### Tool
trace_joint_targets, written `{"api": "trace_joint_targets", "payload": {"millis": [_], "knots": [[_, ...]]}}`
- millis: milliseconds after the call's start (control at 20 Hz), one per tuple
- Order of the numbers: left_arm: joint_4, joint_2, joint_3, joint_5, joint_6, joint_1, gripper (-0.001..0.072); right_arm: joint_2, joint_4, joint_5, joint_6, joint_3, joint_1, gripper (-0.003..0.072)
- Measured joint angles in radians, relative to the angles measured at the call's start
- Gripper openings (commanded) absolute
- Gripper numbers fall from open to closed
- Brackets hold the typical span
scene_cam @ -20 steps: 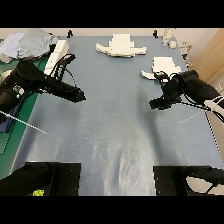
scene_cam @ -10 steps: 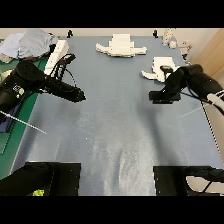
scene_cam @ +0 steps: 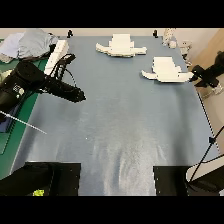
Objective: Fold the box.
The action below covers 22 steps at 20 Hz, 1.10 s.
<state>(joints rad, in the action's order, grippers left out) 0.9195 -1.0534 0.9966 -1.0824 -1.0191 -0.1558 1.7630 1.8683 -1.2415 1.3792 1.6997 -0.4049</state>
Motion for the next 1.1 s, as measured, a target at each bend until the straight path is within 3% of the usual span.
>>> {"api": "trace_joint_targets", "payload": {"millis": [350,400,550,600,900,1100], "knots": [[0.000,0.000,0.000,0.000,0.000,0.000,0.0013,0.270,0.275,-0.005,0.116,0.243,-0.077,0.0311],[0.000,0.000,0.000,0.000,0.000,0.000,0.0013,0.296,0.295,-0.005,0.124,0.272,-0.075,0.0209],[0.000,0.000,0.000,0.000,0.000,0.000,0.0013,0.339,0.351,-0.016,0.141,0.319,-0.065,0.0110],[0.000,0.000,0.000,0.000,0.000,0.000,0.0013,0.345,0.366,-0.032,0.146,0.326,-0.063,0.0003],[0.000,0.000,0.000,0.000,0.000,0.000,0.0013,0.308,0.420,-0.130,0.187,0.321,-0.034,-0.0001],[0.000,0.000,0.000,0.000,0.000,0.000,0.0013,0.161,0.410,-0.153,0.204,0.161,0.028,-0.0001]]}}
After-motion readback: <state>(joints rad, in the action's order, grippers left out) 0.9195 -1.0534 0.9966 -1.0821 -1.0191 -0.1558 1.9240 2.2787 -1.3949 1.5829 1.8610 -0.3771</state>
